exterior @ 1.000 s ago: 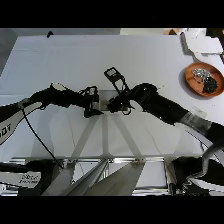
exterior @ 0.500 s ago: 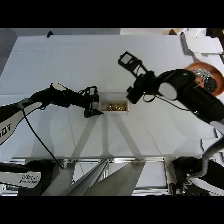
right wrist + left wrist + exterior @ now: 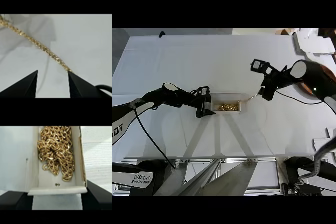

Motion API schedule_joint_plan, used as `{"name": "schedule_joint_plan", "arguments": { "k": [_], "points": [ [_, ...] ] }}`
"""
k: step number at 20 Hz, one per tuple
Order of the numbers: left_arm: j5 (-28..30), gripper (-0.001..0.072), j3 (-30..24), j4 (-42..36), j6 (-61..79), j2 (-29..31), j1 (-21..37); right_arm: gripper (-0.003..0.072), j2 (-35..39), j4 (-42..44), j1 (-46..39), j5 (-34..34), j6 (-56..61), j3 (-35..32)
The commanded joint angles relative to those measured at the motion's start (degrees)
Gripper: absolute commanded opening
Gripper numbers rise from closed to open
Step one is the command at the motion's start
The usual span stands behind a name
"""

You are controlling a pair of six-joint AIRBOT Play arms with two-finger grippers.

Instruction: Fold the box and place the chain.

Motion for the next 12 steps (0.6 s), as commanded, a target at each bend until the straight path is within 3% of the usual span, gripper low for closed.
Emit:
{"name": "schedule_joint_plan", "arguments": {
  "k": [1, 6, 11, 12],
  "points": [
    [0.02, 0.0276, -0.02, 0.00, 0.02, -0.02, 0.00, 0.0398, -6.60, 3.69, -1.64, 0.59, -16.74, 0.02],
    [0.02, 0.0276, -0.02, 0.00, 0.02, -0.02, 0.00, 0.0397, -12.72, 5.33, -1.44, -3.85, -18.21, 0.02],
    [0.02, 0.0276, 0.00, 0.00, 0.02, -0.02, -0.02, 0.0392, -13.90, 5.33, 0.28, -10.43, -18.18, 0.02],
    [0.02, 0.0276, 0.00, 0.02, 0.02, -0.02, -0.02, 0.0338, -13.90, 5.33, 0.76, -11.30, -18.18, 0.02]
  ]
}}
